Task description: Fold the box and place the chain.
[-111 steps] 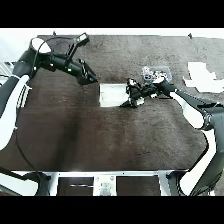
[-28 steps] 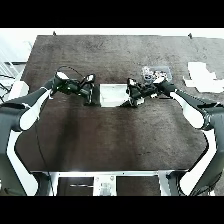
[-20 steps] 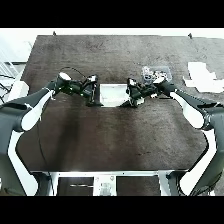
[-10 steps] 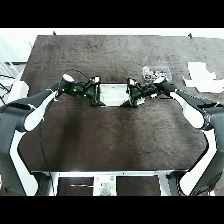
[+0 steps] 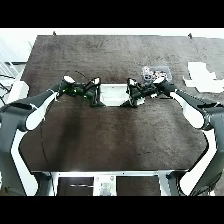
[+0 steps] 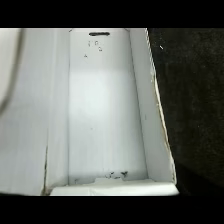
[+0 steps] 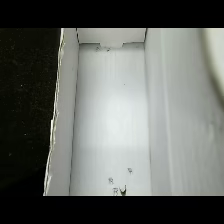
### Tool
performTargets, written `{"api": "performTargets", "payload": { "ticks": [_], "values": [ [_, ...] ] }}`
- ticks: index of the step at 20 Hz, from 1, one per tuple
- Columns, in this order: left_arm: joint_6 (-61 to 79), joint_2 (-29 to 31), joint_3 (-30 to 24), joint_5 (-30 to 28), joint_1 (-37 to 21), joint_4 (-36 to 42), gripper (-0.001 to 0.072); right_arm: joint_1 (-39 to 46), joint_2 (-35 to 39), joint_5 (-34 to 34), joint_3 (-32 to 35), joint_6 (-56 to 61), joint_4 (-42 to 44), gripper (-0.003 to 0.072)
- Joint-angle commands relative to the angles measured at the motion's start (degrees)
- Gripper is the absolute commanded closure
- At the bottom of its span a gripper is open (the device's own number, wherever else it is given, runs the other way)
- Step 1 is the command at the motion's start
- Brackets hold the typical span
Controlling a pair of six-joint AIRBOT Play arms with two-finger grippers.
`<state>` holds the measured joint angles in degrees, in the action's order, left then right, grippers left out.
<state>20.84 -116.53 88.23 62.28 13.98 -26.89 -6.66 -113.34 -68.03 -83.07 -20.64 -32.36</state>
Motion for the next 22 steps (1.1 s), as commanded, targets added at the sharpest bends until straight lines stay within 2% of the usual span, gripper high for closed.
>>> {"api": "performTargets", "payload": {
  "ticks": [1,18,22],
  "values": [
    [0.26,-0.70,0.33,1.07,-0.28,1.64,-0.0005,-0.04,0.04,0.00,0.02,0.00,0.00,0.0099],
    [0.04,-1.09,0.33,-0.66,-0.26,-0.02,-0.0004,-0.04,0.04,0.00,0.02,0.00,0.02,0.0099],
    [1.86,-1.09,0.33,0.59,-0.26,2.93,-0.0004,-0.04,0.04,0.00,0.02,0.00,0.00,0.0099]
  ]
}}
